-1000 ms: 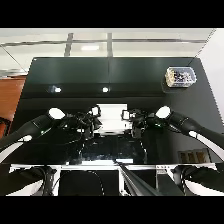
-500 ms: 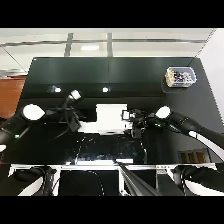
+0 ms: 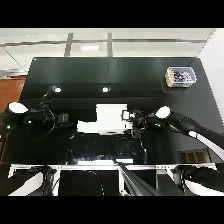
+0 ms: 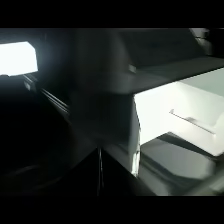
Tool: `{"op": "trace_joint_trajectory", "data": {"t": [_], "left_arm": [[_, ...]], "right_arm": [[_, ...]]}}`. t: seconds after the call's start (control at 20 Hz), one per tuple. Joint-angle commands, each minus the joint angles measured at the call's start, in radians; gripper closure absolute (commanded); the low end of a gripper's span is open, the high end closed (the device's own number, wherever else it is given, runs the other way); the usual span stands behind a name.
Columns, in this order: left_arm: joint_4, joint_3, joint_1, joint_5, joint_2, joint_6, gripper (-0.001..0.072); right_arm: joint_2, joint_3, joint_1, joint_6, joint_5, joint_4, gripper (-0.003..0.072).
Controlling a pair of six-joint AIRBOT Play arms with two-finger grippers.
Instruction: Fold the box and place the chain.
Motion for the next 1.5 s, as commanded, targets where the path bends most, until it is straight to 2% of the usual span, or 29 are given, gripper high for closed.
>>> {"op": "trace_joint_trajectory", "data": {"t": [0.0,0.1,0.25,0.5,0.55,0.6,0.65,0.7,0.75,0.95,1.1,1.15,1.35,1.45], "left_arm": [[-0.137,-0.006,-0.037,-0.016,-0.126,0.012,0.0684],[-0.193,-0.003,-0.109,-0.006,-0.171,0.070,0.0684],[-0.199,0.003,-0.179,0.011,-0.190,0.160,0.0684],[-0.251,0.005,-0.165,-0.024,-0.190,0.251,0.0678],[-0.279,0.006,-0.165,-0.043,-0.190,0.272,0.0618],[-0.301,0.009,-0.166,-0.053,-0.190,0.289,0.0484],[-0.320,0.010,-0.167,-0.056,-0.190,0.296,0.0272],[-0.333,0.013,-0.167,-0.058,-0.190,0.297,0.0091],[-0.341,0.018,-0.167,-0.060,-0.190,0.297,0.0062],[-0.361,0.061,-0.185,-0.087,-0.190,0.278,0.0071],[-0.314,0.107,-0.241,-0.086,-0.190,0.228,0.0098],[-0.283,0.124,-0.264,-0.083,-0.190,0.190,0.0156],[-0.072,0.228,-0.366,-0.058,-0.190,-0.062,0.0159],[-0.008,0.283,-0.411,-0.048,-0.189,-0.153,0.0207]], "right_arm": [[-0.001,0.000,0.000,0.000,0.000,0.000,0.0518],[-0.001,0.000,0.000,0.000,0.000,0.000,0.0518],[-0.001,0.000,0.000,0.000,0.000,0.000,0.0519],[-0.001,0.000,0.000,0.000,0.000,0.000,0.0518],[-0.001,0.000,0.000,0.000,0.000,0.000,0.0519],[-0.001,0.000,0.000,0.000,0.000,0.000,0.0518],[-0.001,0.000,0.000,0.000,0.000,0.000,0.0518],[-0.001,0.000,0.000,0.000,0.000,0.000,0.0518],[-0.001,0.000,0.000,0.000,0.000,0.000,0.0518],[-0.001,0.000,0.000,0.000,0.000,0.000,0.0518],[-0.001,0.000,0.000,0.000,0.000,0.000,0.0518],[-0.001,0.000,0.000,0.000,0.000,0.000,0.0518],[-0.001,0.000,0.000,0.000,0.000,0.000,0.0519],[-0.001,0.000,0.000,0.000,0.000,0.000,0.0518]]}}
